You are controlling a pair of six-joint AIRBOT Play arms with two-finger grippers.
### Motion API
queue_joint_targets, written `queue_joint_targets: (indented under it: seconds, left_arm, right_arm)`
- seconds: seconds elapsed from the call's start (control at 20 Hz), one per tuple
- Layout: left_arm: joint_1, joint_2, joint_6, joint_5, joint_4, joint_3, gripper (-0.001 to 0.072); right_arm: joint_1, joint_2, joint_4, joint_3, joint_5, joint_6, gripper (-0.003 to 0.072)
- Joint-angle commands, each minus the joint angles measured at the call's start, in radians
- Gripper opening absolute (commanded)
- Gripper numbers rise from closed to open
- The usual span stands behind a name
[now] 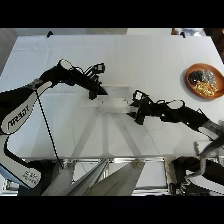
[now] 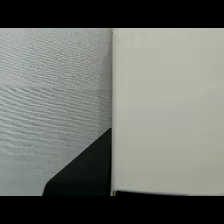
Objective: Fold the box and place the chain.
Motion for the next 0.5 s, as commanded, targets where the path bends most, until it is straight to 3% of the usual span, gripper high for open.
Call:
queue_joint_targets:
  seconds: [0.0,0.45]
  left_arm:
    - [0.0,0.0,0.001,-0.001,0.0,0.0,0.0005]
    - [0.0,0.0,0.001,-0.001,0.0,0.0,0.0005]
  right_arm:
    - [-0.009,0.016,-0.026,0.0,-0.08,0.102,0.048]
    - [-0.008,0.016,-0.001,0.0,-0.117,0.129,0.048]
